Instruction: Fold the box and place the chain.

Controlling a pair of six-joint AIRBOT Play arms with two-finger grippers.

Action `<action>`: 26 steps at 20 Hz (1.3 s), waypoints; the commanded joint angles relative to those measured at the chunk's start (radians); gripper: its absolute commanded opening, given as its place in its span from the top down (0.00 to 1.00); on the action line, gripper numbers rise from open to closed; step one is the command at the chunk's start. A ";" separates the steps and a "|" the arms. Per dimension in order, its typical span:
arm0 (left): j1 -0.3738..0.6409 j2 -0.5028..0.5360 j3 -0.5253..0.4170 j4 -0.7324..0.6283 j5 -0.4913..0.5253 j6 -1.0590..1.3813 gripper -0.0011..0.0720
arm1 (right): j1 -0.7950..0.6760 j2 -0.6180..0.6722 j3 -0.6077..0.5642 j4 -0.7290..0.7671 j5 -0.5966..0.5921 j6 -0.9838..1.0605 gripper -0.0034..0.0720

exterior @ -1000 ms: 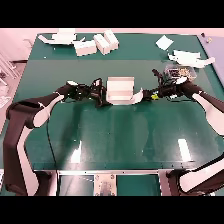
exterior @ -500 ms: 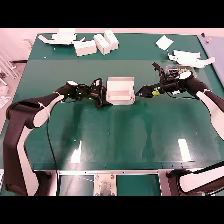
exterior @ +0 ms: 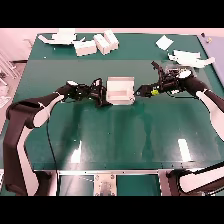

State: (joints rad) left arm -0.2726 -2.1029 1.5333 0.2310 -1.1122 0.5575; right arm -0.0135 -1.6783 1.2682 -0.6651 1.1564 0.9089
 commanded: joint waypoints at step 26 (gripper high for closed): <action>0.001 0.001 0.001 -0.004 -0.008 -0.003 0.60 | 0.257 0.000 0.177 -0.554 -0.064 0.488 0.48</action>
State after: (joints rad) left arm -0.2714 -2.1029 1.5333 0.2268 -1.1191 0.5545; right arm 0.2054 -1.6775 1.4204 -1.0927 1.0950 1.2842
